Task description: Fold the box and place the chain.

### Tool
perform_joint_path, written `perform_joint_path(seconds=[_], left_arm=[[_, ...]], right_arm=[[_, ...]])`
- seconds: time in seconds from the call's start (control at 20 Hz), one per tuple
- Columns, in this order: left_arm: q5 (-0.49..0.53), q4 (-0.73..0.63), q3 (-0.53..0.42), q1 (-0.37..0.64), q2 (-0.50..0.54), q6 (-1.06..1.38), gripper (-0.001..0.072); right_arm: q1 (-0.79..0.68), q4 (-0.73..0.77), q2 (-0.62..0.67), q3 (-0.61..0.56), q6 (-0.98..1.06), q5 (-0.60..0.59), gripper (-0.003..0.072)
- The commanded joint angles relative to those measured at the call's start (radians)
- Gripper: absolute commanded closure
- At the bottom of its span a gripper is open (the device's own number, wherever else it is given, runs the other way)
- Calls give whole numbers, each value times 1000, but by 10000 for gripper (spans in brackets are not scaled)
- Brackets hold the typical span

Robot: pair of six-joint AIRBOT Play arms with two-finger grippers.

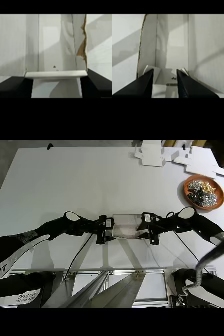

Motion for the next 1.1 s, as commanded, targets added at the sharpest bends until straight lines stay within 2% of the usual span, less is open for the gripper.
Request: perform_joint_path(seconds=[0.0, 0.2, 0.35, 0.45, 0.6, 0.65, 0.8, 0.95, 1.05], left_arm=[[2, 2, 0, 0, 0, 0, 497], [2, 2, 0, 0, 0, 0, 497], [2, 2, 0, 0, 0, 0, 497], [2, 2, 0, 0, 0, 0, 497], [2, 2, 0, 0, 0, 0, 497], [2, 2, 0, 0, 0, 0, 497], [2, 2, 0, 0, 0, 0, 497], [2, 2, 0, 0, 0, 0, 497], [2, 2, 0, 0, 0, 0, 497]], right_arm=[[2, -127, 84, 0, 217, 8, 347], [2, -332, 261, 0, 552, 8, 354], [2, -392, 398, 0, 788, -24, 543], [2, -511, 441, 0, 970, -62, 640], [-4, -747, 435, 0, 1274, -102, 670], [-28, -764, 430, 0, 1331, -108, 670], [-119, -762, 383, 0, 1492, -150, 670], [-129, -760, 282, 0, 1504, -113, 670], [-129, -708, 219, 0, 1503, -102, 670]])
